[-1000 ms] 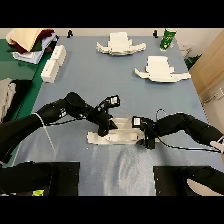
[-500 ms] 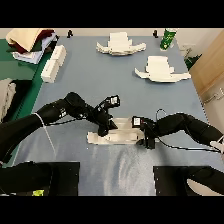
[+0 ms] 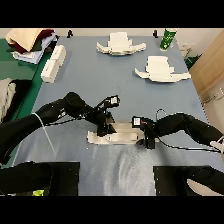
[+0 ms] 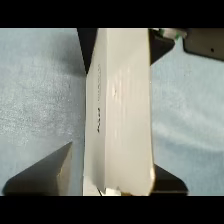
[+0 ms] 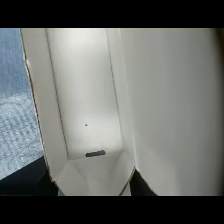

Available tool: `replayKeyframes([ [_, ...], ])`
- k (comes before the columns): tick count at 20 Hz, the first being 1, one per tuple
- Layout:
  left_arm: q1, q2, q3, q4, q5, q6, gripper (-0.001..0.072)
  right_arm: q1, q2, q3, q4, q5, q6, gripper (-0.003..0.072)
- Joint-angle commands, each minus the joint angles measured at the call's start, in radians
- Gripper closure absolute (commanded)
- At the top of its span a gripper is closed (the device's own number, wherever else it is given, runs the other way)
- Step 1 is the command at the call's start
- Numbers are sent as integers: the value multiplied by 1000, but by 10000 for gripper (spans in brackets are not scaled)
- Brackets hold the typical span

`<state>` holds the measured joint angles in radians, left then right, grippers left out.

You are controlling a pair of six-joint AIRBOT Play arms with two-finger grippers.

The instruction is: Fold the box.

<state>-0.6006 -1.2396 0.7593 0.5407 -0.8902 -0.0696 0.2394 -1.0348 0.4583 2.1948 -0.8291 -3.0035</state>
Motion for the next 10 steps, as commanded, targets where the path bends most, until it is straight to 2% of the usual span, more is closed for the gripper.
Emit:
replayKeyframes([
  [1, 27, 68, 1, 114, -27, -248, 91, -1, 0, 0, 0, 1, 0, 241],
  [2, 48, 107, 1, 182, -59, -381, 76, -1, 0, 0, 0, 1, 0, 241],
  [4, 97, 181, 1, 349, -188, -640, 78, -1, 0, 0, 0, 1, 0, 241],
  [5, 118, 208, 1, 423, -269, -790, 159, -1, 0, 0, 0, 1, 0, 241],
  [6, 132, 226, 0, 458, -352, -908, 511, -1, 0, 0, 0, 1, 0, 241],
  [7, 132, 231, 0, 441, -414, -930, 696, -1, 0, 0, 0, 1, 0, 240],
  [8, 121, 229, 0, 378, -439, -949, 696, -1, 0, 0, 0, 1, 0, 240],
  [10, 58, 218, -2, 158, -357, -969, 696, -1, 0, 0, 0, 1, 0, 241],
])
